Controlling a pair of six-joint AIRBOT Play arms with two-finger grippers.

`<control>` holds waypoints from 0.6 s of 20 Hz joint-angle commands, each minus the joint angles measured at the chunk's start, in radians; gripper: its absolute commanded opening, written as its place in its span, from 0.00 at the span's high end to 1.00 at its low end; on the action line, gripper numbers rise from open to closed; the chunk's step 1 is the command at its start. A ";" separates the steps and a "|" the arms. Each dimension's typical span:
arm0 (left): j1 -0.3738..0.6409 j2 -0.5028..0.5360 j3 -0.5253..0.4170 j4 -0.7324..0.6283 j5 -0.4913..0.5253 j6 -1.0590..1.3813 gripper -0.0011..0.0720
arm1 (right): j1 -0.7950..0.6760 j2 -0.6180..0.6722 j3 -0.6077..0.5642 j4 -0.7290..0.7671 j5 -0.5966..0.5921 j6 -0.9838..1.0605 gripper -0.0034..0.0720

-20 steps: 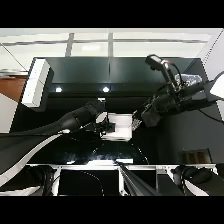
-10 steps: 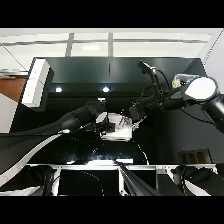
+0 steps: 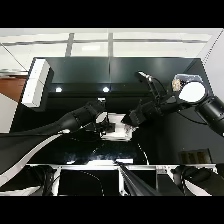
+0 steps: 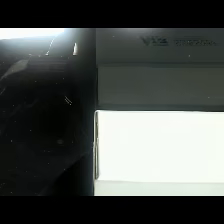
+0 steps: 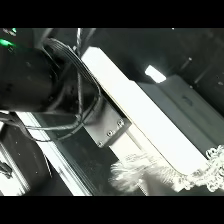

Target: Fold the box and place the chain.

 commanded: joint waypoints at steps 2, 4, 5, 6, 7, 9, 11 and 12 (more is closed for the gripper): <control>0.000 0.000 0.000 0.000 0.000 0.000 0.94 | -0.086 0.008 0.000 -0.061 0.072 -0.014 0.06; 0.000 0.000 0.000 0.000 0.000 0.000 0.94 | -0.213 0.039 -0.002 -0.085 0.119 -0.078 0.06; 0.000 0.000 0.000 0.000 0.000 0.000 0.94 | -0.282 0.059 -0.010 -0.084 0.116 -0.118 0.06; 0.000 0.000 0.000 0.000 0.000 0.000 0.94 | -0.351 0.083 -0.036 -0.071 0.080 -0.159 0.06; 0.000 0.000 0.000 0.000 0.000 0.000 0.94 | -0.406 0.107 -0.083 -0.052 0.007 -0.201 0.06; 0.000 0.000 0.000 0.000 0.000 0.000 0.94 | -0.451 0.125 -0.193 -0.019 -0.136 -0.324 0.05; 0.000 0.000 0.000 0.000 0.000 0.000 0.94 | -0.426 0.121 -0.292 -0.020 -0.276 -0.489 0.00; 0.000 0.000 0.000 0.000 0.000 0.000 0.94 | -0.402 0.117 -0.329 -0.020 -0.331 -0.587 0.00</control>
